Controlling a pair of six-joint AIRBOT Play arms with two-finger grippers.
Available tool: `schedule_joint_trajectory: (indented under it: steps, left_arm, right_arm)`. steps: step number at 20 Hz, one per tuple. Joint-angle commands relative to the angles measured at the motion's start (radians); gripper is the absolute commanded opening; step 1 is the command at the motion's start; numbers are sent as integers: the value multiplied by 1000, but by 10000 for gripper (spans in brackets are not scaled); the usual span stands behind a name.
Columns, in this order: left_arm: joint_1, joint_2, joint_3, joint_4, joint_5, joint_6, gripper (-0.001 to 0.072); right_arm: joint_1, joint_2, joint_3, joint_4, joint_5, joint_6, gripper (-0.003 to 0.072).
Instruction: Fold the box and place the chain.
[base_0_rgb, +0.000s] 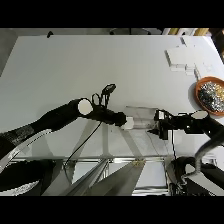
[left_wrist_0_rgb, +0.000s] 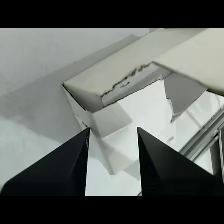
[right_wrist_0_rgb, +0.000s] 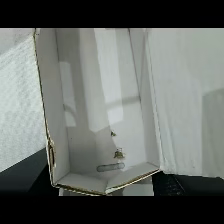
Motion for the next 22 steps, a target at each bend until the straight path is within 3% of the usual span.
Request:
schedule_joint_trajectory:
  steps: [1,9,14,22]
  left_arm:
    - [-18,-32,55,89,-7,-101,342]
    - [-79,-84,166,317,-79,-372,340]
    - [-124,-151,258,467,-214,-534,338]
    - [-160,-283,464,574,-416,-725,304]
  right_arm:
    - [0,0,0,0,0,0,458]
    - [0,0,0,0,0,0,458]
    - [0,0,0,0,0,0,458]
    - [0,0,0,0,0,0,458]
